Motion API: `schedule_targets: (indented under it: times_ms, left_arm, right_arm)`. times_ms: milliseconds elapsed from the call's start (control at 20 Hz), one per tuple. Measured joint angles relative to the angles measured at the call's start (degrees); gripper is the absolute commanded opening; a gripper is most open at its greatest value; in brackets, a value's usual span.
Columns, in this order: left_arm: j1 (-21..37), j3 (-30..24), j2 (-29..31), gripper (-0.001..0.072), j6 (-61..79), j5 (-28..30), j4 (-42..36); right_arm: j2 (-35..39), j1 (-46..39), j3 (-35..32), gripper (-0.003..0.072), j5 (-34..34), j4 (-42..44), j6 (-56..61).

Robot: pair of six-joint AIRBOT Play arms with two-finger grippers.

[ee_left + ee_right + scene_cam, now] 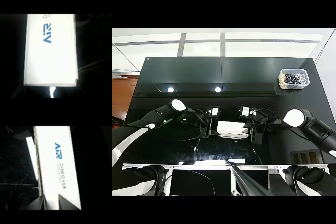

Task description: Fold the box and place the chain.

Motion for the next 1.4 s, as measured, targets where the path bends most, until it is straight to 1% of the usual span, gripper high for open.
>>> schedule_targets:
  times_ms: [50, 100, 150, 450, 800, 900, 950, 1000, 1050, 1250, 1400]
  left_arm:
    - [0.0, 0.0, 0.0, 0.0549, 0.0, 0.0, 0.0]
    - [0.0, 0.0, 0.0, 0.0548, 0.0, 0.0, 0.0]
    - [0.0, 0.0, 0.0, 0.0548, 0.0, 0.0, 0.0]
    - [0.0, 0.0, 0.0, 0.0548, 0.0, 0.0, 0.0]
    - [0.0, 0.0, 0.0, 0.0549, 0.0, 0.0, 0.0]
    - [0.0, 0.0, 0.0, 0.0548, 0.0, 0.0, 0.0]
    - [0.0, 0.0, 0.0, 0.0549, 0.0, 0.0, 0.0]
    - [0.0, 0.0, 0.0, 0.0549, 0.0, 0.0, 0.0]
    - [0.0, 0.0, 0.0, 0.0548, 0.0, 0.0, 0.0]
    - [0.0, 0.0, 0.0, 0.0548, 0.0, 0.0, 0.0]
    - [0.0, 0.0, 0.0, 0.0549, 0.0, 0.0, 0.0]
  right_arm:
    - [0.0, 0.0, -0.1, 0.0252, 0.1, 0.0, 0.1]
    - [-0.1, 0.0, -0.3, 0.0355, 0.1, 0.0, 0.2]
    - [-0.2, 0.0, -0.5, 0.0365, 0.1, -0.2, 0.2]
    - [0.0, 0.0, -0.8, 0.0365, -0.7, 0.0, 2.2]
    - [3.6, -0.1, -0.4, 0.0365, 0.0, -2.5, 10.4]
    - [5.0, -0.1, -0.2, 0.0364, 0.3, -2.9, 14.6]
    - [5.7, -0.2, -0.1, 0.0318, 0.3, -2.8, 18.1]
    - [6.3, -0.3, 0.0, 0.0071, 0.4, -2.7, 22.3]
    - [6.7, -0.5, 0.1, 0.0034, 0.8, -2.1, 26.5]
    - [7.3, -1.0, 0.2, 0.0035, 1.7, 3.1, 41.4]
    - [5.8, -1.1, 0.2, 0.0035, 1.4, 8.1, 52.8]
